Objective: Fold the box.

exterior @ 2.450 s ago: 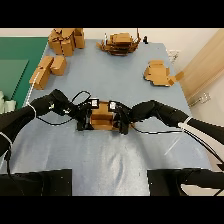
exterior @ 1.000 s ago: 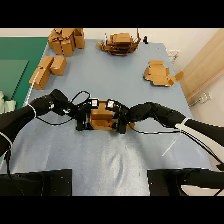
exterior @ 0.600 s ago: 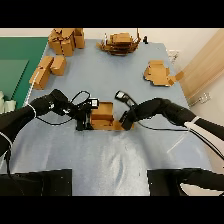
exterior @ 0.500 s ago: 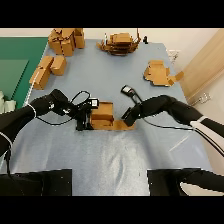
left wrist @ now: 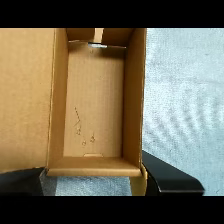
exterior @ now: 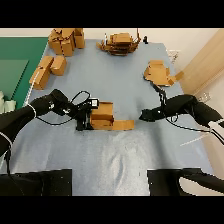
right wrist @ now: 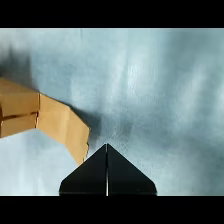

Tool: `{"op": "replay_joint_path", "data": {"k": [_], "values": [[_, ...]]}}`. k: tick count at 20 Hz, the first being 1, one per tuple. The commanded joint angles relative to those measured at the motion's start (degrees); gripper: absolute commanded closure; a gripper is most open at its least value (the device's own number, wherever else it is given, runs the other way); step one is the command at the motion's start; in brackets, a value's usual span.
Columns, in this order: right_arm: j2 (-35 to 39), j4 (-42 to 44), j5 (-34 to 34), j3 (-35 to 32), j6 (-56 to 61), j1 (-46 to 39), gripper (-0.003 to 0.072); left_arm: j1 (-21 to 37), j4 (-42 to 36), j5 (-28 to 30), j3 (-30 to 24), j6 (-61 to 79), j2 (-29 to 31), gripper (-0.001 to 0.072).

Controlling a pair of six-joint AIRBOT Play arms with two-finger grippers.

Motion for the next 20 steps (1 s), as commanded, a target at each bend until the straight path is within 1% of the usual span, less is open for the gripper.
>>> {"op": "replay_joint_path", "data": {"k": [1, 6, 8, 11, 18, 19, 20], "values": [[-3.3, 4.7, -3.0, -0.9, 2.7, -1.2, 0.068, 0.0, 0.0, -0.2, 0.0, 0.0, 0.0, 0.036], [-9.6, 9.6, 0.3, -0.6, 1.2, 4.7, 0.068, 0.0, 0.0, -0.2, 0.0, 0.0, 0.0, 0.036], [-11.6, 13.0, 1.0, 0.5, -1.2, 7.5, 0.0679, 0.0, 0.0, -0.2, 0.0, 0.0, 0.0, 0.036], [-12.2, 20.0, 1.0, 2.8, -5.9, 10.6, 0.0679, 0.0, 0.0, -0.2, 0.0, 0.0, 0.0, 0.036], [-12.2, 25.3, -1.7, 7.6, -6.7, 12.8, 0.0677, 0.0, 0.0, -0.8, 0.0, 0.0, 0.0, 0.036], [-12.2, 25.7, -2.6, 7.9, -6.7, 12.8, 0.059, 0.0, 0.0, -1.2, 0.0, 0.0, 0.0, 0.036], [-12.2, 26.1, -3.3, 8.0, -6.6, 12.8, 0.0464, 0.0, 0.0, -1.2, 0.0, 0.0, 0.0, 0.036]]}}
